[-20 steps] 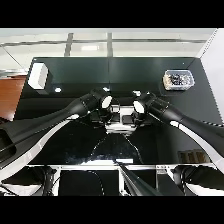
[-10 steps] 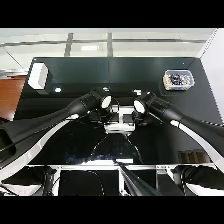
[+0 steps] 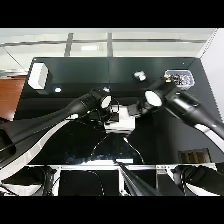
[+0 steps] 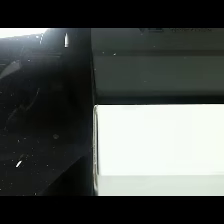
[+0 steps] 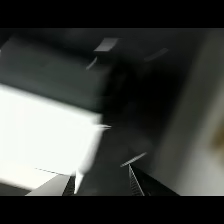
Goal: Fold the box and place the chain.
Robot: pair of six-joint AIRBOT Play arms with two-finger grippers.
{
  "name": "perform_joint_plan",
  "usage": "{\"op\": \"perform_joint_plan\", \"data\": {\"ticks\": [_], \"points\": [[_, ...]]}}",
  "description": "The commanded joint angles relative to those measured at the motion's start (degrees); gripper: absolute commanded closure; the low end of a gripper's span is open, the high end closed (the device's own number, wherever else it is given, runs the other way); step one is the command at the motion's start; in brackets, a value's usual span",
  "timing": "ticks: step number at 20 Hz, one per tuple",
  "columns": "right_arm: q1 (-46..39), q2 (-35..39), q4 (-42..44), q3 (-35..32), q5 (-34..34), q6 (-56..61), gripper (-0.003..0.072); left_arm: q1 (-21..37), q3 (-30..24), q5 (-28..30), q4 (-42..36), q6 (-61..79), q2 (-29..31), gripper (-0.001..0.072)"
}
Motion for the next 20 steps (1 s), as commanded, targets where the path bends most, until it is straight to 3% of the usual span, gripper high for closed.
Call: {"op": "perform_joint_plan", "data": {"ticks": [1,5,8,9,11,13,15,20], "points": [[-2.4,4.9,-25.3,-0.7,4.1,-2.1,0.0311,0.0,0.0,0.1,0.0,0.0,0.0,0.0681],[-16.3,4.8,-24.8,-8.5,-8.9,-1.0,0.0311,0.0,0.0,0.3,0.0,0.0,0.0,0.068],[-26.2,4.7,-20.3,-16.3,-21.2,9.5,0.0277,0.0,0.0,0.5,0.0,0.0,0.0,0.0681],[-28.8,4.3,-16.7,-18.0,-24.2,10.9,-0.0018,0.0,0.0,0.5,0.0,0.0,0.0,0.068],[-33.0,1.8,-5.3,-18.6,-27.5,6.6,-0.003,0.0,0.0,0.5,0.0,0.0,0.0,0.068],[-34.5,-0.2,2.2,-16.8,-30.1,-1.2,-0.003,0.0,0.0,0.4,0.0,0.0,0.0,0.068],[-35.7,-2.6,2.4,-11.3,-30.2,-1.4,-0.0025,0.0,0.0,0.5,0.0,0.0,0.0,0.0681],[-40.2,-14.6,2.9,9.4,-24.2,-1.5,-0.0025,0.0,0.0,0.4,0.0,0.0,0.0,0.068]]}}
